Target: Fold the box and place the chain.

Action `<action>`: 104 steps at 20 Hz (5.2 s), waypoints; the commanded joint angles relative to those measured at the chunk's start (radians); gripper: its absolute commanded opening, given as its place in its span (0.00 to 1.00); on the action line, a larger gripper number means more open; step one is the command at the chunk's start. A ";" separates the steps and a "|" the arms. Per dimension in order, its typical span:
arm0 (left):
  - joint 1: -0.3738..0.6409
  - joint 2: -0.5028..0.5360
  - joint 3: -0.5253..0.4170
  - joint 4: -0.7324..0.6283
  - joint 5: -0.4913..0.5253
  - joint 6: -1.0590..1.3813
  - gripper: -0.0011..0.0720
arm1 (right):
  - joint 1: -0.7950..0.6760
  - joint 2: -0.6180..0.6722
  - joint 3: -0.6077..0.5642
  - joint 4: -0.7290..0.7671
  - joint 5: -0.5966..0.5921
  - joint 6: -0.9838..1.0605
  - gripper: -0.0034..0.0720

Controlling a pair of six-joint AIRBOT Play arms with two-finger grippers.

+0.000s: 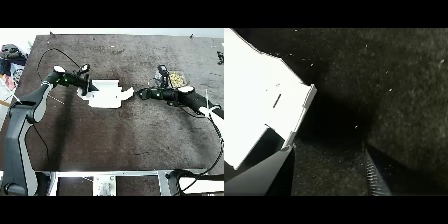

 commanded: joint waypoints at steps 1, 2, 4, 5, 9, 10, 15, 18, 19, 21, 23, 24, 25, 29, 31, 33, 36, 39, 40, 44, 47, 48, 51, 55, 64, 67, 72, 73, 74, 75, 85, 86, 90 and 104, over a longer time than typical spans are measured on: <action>0.001 -0.002 -0.001 0.003 0.003 0.003 0.03 | 0.001 0.001 0.001 0.055 0.028 -0.142 0.67; 0.001 -0.002 -0.001 0.003 0.002 0.003 0.03 | 0.001 0.001 0.001 0.066 0.048 -0.182 0.67; 0.001 -0.002 -0.001 0.002 -0.007 0.001 0.03 | 0.005 0.001 0.001 0.085 0.126 -0.308 0.67; 0.001 -0.002 -0.001 0.002 -0.006 0.001 0.03 | 0.014 0.001 0.001 0.089 0.161 -0.376 0.67; 0.001 -0.002 -0.001 -0.006 -0.005 0.002 0.03 | 0.128 0.000 0.001 0.085 0.133 -0.592 0.79; 0.001 -0.002 -0.001 -0.007 -0.005 0.002 0.03 | 0.164 -0.003 0.005 0.055 0.099 -0.609 0.86; 0.001 -0.002 -0.001 -0.008 -0.003 0.003 0.03 | 0.303 -0.113 0.155 -0.251 0.084 -0.485 0.87; 0.001 -0.002 -0.001 -0.008 -0.003 0.003 0.03 | 0.335 -0.176 0.222 -0.394 0.081 -0.419 0.87; 0.001 -0.002 -0.001 -0.008 -0.003 0.003 0.03 | 0.343 -0.190 0.234 -0.407 0.074 -0.419 0.87; 0.001 -0.002 -0.001 -0.009 -0.003 0.003 0.03 | 0.360 -0.209 0.240 -0.420 0.043 -0.420 0.87; 0.001 -0.002 -0.001 -0.009 -0.003 0.003 0.03 | 0.372 -0.216 0.240 -0.442 0.016 -0.419 0.98; 0.001 -0.002 -0.001 -0.009 -0.003 0.003 0.03 | 0.373 -0.217 0.240 -0.444 0.000 -0.418 0.98; 0.001 -0.002 -0.001 -0.009 -0.003 0.003 0.03 | 0.373 -0.217 0.240 -0.444 -0.014 -0.408 0.98; 0.001 -0.002 -0.001 -0.009 -0.003 0.003 0.03 | 0.373 -0.217 0.240 -0.415 -0.134 -0.386 0.97; 0.001 -0.002 -0.001 -0.009 -0.003 0.003 0.03 | 0.372 -0.211 0.240 -0.404 -0.153 -0.385 0.97; 0.001 -0.002 -0.001 -0.009 -0.003 0.003 0.03 | 0.368 -0.189 0.240 -0.404 -0.147 -0.350 0.97; 0.001 -0.002 -0.001 -0.009 -0.003 0.003 0.03 | 0.351 -0.164 0.240 -0.403 -0.141 -0.348 0.97; 0.001 -0.002 -0.001 -0.009 -0.003 0.003 0.03 | 0.322 -0.163 0.257 -0.380 -0.124 -0.348 0.97; 0.001 -0.002 -0.001 -0.009 -0.003 0.003 0.03 | 0.320 -0.163 0.272 -0.381 -0.117 -0.350 0.97; 0.001 -0.002 -0.001 -0.009 -0.003 0.003 0.03 | 0.314 -0.198 0.358 -0.382 -0.060 -0.377 0.97; 0.001 -0.002 -0.001 -0.009 -0.003 0.003 0.03 | 0.294 -0.247 0.420 -0.396 0.003 -0.377 0.98; 0.001 -0.002 -0.001 -0.009 -0.003 0.003 0.03 | 0.289 -0.254 0.428 -0.396 0.026 -0.380 0.98; 0.001 -0.002 -0.001 -0.009 -0.003 0.003 0.03 | 0.280 -0.267 0.437 -0.396 0.039 -0.404 0.98; 0.001 -0.002 -0.001 -0.009 -0.003 0.003 0.03 | 0.259 -0.275 0.437 -0.388 0.047 -0.406 0.98; 0.001 -0.002 -0.001 -0.009 -0.003 0.003 0.03 | 0.247 -0.400 0.583 -0.356 0.249 -0.450 0.98; 0.001 -0.002 -0.001 -0.009 -0.003 0.003 0.03 | 0.222 -0.463 0.648 -0.341 0.339 -0.446 0.97; 0.001 -0.002 -0.001 -0.009 -0.003 0.003 0.03 | 0.193 -0.524 0.699 -0.312 0.402 -0.449 0.92; 0.001 -0.002 -0.001 -0.009 -0.003 0.003 0.03 | 0.194 -0.533 0.716 -0.309 0.406 -0.450 0.92; 0.001 -0.002 -0.001 -0.009 -0.003 0.003 0.03 | 0.195 -0.545 0.737 -0.309 0.409 -0.450 0.92; 0.001 -0.002 -0.001 -0.009 -0.003 0.003 0.03 | 0.195 -0.556 0.756 -0.309 0.410 -0.450 0.92; 0.001 -0.002 -0.001 -0.009 -0.003 0.003 0.03 | 0.212 -0.607 0.800 -0.310 0.433 -0.451 0.92; 0.001 -0.002 -0.001 -0.009 -0.003 0.003 0.03 | 0.212 -0.611 0.801 -0.309 0.430 -0.451 0.92; 0.001 -0.002 -0.001 -0.009 -0.003 0.003 0.03 | 0.212 -0.621 0.801 -0.309 0.424 -0.451 0.92; 0.001 -0.002 -0.001 -0.009 -0.003 0.003 0.03 | 0.212 -0.621 0.801 -0.261 0.428 -0.482 0.95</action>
